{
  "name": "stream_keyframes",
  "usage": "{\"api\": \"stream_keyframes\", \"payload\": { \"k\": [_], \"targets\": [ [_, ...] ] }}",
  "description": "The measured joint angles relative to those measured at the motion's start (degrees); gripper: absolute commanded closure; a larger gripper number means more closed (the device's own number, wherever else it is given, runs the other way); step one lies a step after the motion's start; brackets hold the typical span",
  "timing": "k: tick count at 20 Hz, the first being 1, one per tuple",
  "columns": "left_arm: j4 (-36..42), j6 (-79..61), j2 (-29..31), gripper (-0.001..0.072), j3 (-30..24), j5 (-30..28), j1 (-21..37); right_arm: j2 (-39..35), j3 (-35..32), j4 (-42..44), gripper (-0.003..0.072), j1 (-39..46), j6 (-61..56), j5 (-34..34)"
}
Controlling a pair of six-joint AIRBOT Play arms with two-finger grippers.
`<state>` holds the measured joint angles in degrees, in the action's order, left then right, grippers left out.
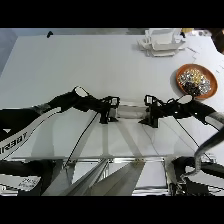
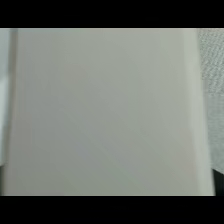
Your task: Fold the box and place the chain.
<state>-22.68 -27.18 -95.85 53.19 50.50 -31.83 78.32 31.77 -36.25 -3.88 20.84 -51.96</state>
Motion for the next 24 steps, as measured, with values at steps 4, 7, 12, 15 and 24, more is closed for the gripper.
{"api": "stream_keyframes", "payload": {
  "k": [4, 7, 12, 15, 24],
  "targets": [
    [0.0, 0.0, 0.0, 0.0504, 0.0, 0.1, 0.0, -0.7, 0.0, -0.3, -0.0011, 0.2, -1.5, 0.4],
    [0.1, 0.2, 0.0, 0.0504, 0.0, 0.0, 0.0, -3.3, 0.0, -3.8, -0.0008, 1.5, -5.4, 1.2],
    [-0.1, 0.1, 0.0, 0.0504, 0.0, 0.2, 0.0, -12.3, 0.0, -10.2, 0.0014, 5.2, -11.1, -1.6],
    [-0.1, 0.1, 0.0, 0.0504, 0.0, 0.3, 0.0, -18.7, 0.0, -13.6, 0.0285, 7.1, -13.3, -5.9],
    [-0.1, 0.1, 0.0, 0.0504, 0.0, 0.3, 0.0, -27.6, 0.0, -3.0, 0.067, 3.4, -15.7, -17.9]
  ]
}}
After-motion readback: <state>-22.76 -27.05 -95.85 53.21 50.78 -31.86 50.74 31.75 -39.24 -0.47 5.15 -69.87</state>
